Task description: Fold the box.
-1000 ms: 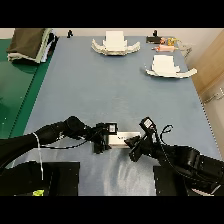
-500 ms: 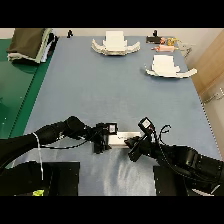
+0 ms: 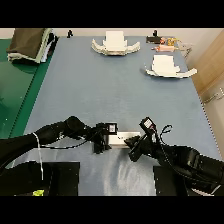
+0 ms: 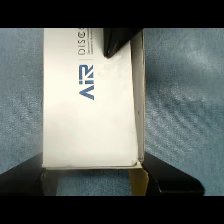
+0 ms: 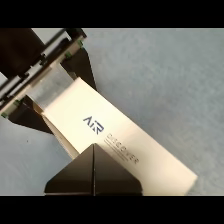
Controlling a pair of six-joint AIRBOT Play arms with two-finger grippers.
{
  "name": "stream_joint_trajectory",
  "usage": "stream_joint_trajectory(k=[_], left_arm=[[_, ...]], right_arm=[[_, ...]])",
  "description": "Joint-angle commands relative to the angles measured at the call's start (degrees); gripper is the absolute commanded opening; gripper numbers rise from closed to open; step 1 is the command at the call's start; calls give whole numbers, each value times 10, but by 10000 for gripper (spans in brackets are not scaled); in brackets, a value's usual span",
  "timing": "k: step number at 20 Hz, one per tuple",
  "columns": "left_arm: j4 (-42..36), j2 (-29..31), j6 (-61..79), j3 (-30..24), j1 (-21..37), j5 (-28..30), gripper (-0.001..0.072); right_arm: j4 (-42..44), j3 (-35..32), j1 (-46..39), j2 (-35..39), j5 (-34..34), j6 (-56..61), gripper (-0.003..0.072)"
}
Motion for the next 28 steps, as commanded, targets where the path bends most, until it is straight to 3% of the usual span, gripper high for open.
stream_joint_trajectory(k=[1,8,15,18,25,28], left_arm=[[0,0,0,0,0,0,512],[0,0,0,0,0,0,512],[0,0,0,0,0,0,512],[0,0,0,0,0,0,512],[0,0,0,0,0,0,512],[-2,0,-2,0,0,0,512]], right_arm=[[-1,2,0,4,63,0,4],[-94,33,-27,3,40,0,4],[-241,185,-128,-38,-159,0,4],[-247,255,-154,-97,-238,0,4],[-231,448,-159,-287,-528,0,4],[-217,464,-158,-323,-566,0,4]])
